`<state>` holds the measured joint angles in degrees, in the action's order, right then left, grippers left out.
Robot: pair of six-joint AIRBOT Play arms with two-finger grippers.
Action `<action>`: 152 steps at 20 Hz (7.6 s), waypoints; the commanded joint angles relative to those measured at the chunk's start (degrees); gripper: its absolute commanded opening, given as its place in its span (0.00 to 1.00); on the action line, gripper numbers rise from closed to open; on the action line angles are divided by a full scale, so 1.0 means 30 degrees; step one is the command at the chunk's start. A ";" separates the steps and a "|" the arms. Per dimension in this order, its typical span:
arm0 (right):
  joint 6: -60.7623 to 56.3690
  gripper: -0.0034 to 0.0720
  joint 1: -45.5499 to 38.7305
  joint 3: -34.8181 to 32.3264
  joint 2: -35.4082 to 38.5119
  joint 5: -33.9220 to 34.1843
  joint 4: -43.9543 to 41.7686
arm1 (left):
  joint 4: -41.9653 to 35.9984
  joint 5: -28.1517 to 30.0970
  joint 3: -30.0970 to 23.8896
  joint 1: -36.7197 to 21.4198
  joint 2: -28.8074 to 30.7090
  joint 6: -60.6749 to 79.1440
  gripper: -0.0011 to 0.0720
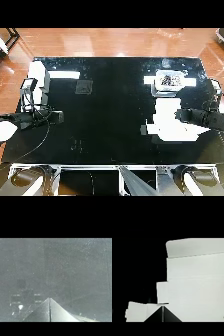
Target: Fold the box and place the chain.
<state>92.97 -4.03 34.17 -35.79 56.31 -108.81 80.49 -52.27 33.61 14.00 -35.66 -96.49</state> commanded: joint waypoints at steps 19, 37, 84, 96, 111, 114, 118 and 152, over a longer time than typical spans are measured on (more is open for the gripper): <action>-0.0007 0.09 -0.0007 0.0000 0.0022 -0.0007 0.0000 | -0.0073 0.0925 -0.0007 0.0015 -0.0015 0.0007 0.05; -0.4495 0.99 -0.7395 0.0007 -0.0430 -0.1821 0.5697 | -0.1129 0.2958 -0.0007 0.0087 -0.0022 -0.0138 0.88; 1.0309 0.35 -1.4637 0.9726 -1.9205 1.1985 -0.2346 | -0.1996 0.3337 -0.0007 0.0087 -0.1020 -0.0146 0.88; 1.2109 0.09 -1.1876 0.8145 -1.7748 1.4549 -0.8714 | -0.3024 0.2958 -0.0007 0.0015 -0.1020 -0.0153 0.88; 0.5931 0.09 0.3810 -0.4889 -0.5479 -0.1486 -1.5416 | -0.8480 0.1333 -0.0007 -0.0838 -0.4503 0.4983 0.88; 0.7854 0.09 0.7009 -0.4896 -0.5384 -0.2754 -1.5074 | -1.0185 0.0554 0.0022 -0.1960 -0.6280 0.8357 0.89; 1.1876 0.09 0.9216 -0.4896 -0.5384 -0.3118 -1.5140 | -1.5263 -0.4218 0.0015 -0.4954 -0.8845 1.5314 0.89; 1.3027 0.09 0.9442 -0.4889 -0.5384 -0.6200 -1.5147 | -1.5446 -0.7934 0.2353 -0.1013 -1.6779 2.5762 0.49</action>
<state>132.07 24.25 19.55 -51.96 37.67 -154.36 33.85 -75.53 39.94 10.66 -85.25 -19.40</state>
